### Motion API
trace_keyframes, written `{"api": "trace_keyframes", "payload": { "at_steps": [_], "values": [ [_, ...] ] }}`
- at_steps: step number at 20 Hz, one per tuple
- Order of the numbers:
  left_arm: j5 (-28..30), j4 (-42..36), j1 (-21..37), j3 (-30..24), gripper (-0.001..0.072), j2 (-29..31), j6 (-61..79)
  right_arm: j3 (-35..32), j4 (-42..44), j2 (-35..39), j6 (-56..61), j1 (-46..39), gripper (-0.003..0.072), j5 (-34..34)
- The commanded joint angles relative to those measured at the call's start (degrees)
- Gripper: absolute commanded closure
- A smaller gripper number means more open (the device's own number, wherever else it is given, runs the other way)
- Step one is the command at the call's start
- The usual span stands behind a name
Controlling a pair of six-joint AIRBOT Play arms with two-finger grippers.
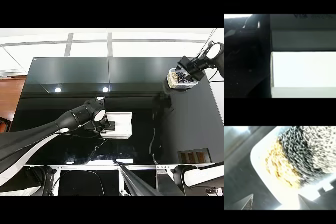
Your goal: Fold the box and place the chain.
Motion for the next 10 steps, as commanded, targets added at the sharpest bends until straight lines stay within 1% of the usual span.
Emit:
{"api": "trace_keyframes", "payload": {
  "at_steps": [1,2,3,6,10],
  "values": [
    [-0.87,0.04,0.04,-0.02,0.0681,0.04,0.13,4.35,10.23,-7.02,4.33,-2.84,0.0062,-0.22],
    [-0.96,0.02,0.04,-0.02,0.0681,0.04,0.13,4.35,10.73,-7.93,4.39,-3.15,0.0083,-0.26],
    [-1.14,0.02,0.04,-0.02,0.0681,0.04,0.13,4.35,10.62,-8.66,4.44,-3.26,0.0120,-0.46],
    [-1.29,0.02,0.04,-0.02,0.0681,0.04,0.11,4.39,9.97,-9.40,4.42,-3.26,0.0120,-2.23],
    [-1.31,-0.02,0.04,-0.02,0.0681,0.04,0.11,4.48,8.61,-10.32,4.39,-3.23,0.0120,-2.80]
  ]
}}
